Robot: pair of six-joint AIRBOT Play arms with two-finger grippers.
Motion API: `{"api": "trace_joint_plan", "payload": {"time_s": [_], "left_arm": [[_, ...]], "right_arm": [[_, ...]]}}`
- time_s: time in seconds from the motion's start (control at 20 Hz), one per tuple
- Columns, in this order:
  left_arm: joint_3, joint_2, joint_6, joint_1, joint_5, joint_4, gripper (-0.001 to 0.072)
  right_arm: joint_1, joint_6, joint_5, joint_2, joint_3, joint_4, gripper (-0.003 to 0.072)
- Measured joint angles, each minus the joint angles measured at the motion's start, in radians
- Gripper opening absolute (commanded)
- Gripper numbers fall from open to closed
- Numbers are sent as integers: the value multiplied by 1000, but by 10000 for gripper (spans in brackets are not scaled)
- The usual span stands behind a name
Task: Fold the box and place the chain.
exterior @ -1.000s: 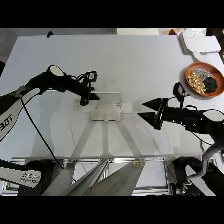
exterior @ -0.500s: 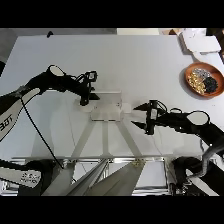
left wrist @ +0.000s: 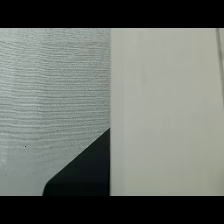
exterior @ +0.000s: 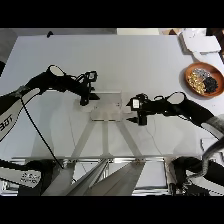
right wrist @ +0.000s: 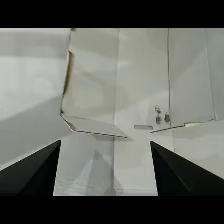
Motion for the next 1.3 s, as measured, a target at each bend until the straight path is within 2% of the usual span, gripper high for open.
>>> {"api": "trace_joint_plan", "payload": {"time_s": [0.4,1.05,1.3], "left_arm": [[0,0,0,0,0,0,12],[0,0,0,0,0,0,12],[0,0,0,0,0,0,12]], "right_arm": [[55,82,-156,-46,16,-10,689],[126,150,-188,-109,17,-34,693],[134,302,-192,-111,17,-29,694]]}}
